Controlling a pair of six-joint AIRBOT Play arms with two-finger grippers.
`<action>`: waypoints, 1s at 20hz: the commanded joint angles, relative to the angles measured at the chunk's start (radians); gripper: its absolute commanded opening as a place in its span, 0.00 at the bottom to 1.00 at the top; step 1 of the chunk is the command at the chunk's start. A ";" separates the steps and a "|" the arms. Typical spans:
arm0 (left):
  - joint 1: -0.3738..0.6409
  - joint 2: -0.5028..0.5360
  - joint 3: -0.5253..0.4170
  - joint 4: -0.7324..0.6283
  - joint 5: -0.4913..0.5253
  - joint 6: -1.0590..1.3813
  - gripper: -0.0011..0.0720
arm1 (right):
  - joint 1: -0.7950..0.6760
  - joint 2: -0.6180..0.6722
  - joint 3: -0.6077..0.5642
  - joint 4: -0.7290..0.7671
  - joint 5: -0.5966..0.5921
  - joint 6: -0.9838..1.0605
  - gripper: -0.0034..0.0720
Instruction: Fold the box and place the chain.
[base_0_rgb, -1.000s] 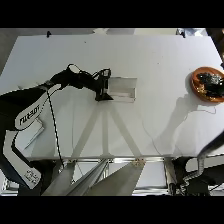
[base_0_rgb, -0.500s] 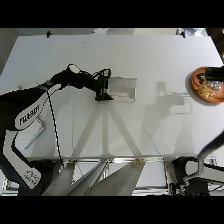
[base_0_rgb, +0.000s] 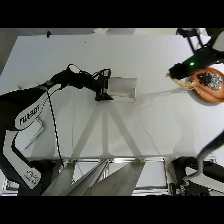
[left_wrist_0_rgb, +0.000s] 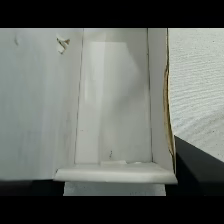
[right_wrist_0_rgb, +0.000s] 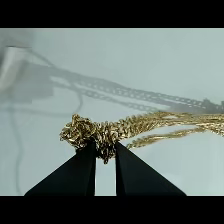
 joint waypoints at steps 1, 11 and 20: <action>0.000 -0.001 0.000 0.000 0.000 0.000 0.31 | 0.195 0.005 0.001 0.011 -0.008 0.000 0.05; 0.000 -0.001 0.000 0.000 0.000 0.000 0.31 | 0.395 -0.035 0.001 0.017 -0.211 0.000 0.05; 0.000 -0.001 0.000 0.000 0.000 0.000 0.31 | 0.395 -0.253 0.001 0.023 -0.214 0.006 0.05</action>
